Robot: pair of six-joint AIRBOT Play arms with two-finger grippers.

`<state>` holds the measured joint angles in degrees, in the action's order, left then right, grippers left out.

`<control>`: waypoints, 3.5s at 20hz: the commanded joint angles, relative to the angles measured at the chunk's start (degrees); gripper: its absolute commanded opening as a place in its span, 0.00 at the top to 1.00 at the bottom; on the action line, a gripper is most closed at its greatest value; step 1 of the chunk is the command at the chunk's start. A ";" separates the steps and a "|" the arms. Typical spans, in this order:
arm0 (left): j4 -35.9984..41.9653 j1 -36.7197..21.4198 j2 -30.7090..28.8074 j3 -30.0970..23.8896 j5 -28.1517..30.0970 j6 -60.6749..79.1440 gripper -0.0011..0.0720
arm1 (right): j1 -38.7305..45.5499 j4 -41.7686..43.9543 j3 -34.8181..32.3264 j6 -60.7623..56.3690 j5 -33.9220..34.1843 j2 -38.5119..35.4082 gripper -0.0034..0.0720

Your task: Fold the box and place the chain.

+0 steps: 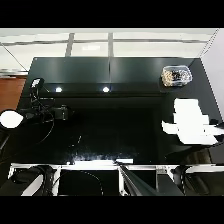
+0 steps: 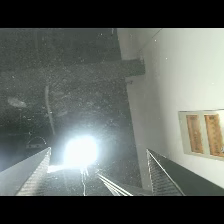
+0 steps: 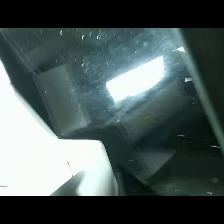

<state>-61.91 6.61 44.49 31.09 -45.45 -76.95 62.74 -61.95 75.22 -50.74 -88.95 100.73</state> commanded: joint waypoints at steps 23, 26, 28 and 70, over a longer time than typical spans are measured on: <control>5.70 0.44 1.46 -2.73 -2.75 0.00 0.03 | -62.79 22.53 -46.16 -8.61 37.57 -55.08 0.94; 10.56 0.44 3.69 -2.71 -3.52 2.14 0.03 | -67.30 22.71 -54.60 -8.61 41.64 -64.74 0.94; 21.38 0.44 8.81 -2.71 -5.97 10.86 0.03 | -70.01 22.93 -57.75 -8.63 41.83 -67.78 0.93; 26.84 12.55 40.65 17.51 -25.94 63.12 0.95 | -62.58 0.44 -38.16 -8.13 27.23 -67.95 0.02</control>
<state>-27.77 18.09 90.26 48.25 -77.60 -13.91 -1.91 -55.68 32.69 -61.87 -58.54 32.77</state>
